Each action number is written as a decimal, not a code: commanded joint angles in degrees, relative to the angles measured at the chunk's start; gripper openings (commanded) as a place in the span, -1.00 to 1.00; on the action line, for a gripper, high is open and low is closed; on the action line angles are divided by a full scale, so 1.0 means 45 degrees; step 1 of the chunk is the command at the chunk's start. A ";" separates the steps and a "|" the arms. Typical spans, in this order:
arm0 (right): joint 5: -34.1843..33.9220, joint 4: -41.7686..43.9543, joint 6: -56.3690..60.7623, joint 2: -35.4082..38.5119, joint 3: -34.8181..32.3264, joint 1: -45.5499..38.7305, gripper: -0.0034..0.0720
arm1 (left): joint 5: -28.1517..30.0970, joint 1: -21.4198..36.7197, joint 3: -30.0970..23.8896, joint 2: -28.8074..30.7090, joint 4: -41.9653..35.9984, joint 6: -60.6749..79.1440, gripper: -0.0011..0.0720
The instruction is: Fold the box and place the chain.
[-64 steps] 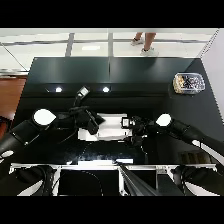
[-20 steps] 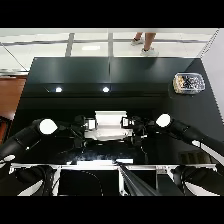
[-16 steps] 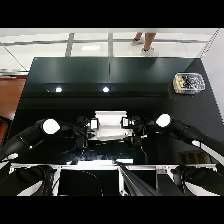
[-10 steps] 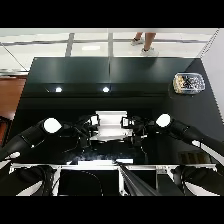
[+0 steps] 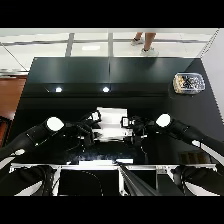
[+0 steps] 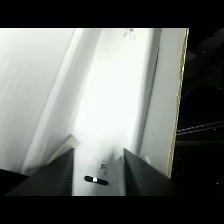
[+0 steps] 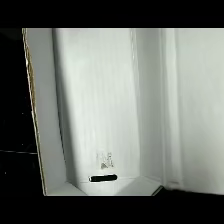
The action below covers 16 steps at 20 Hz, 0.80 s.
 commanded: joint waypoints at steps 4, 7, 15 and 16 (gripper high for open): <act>0.0010 0.0000 -0.0005 0.0000 0.0005 0.0005 -0.48 | -0.0301 0.0097 0.0097 0.0078 -0.0044 -0.0403 -0.57; 0.0015 0.0000 -0.0005 0.0000 0.0005 0.0005 -0.48 | -0.0607 0.0573 0.0291 0.0942 0.1836 -0.3113 -0.91; 0.0015 0.0000 -0.0005 0.0000 0.0005 0.0005 -0.48 | -0.3886 0.5877 0.0316 0.3750 0.8864 -1.4299 -0.91; 0.0015 0.0000 -0.0005 0.0000 0.0005 0.0005 -0.48 | -0.4080 0.6426 0.0272 0.3701 0.8364 -1.4450 -0.91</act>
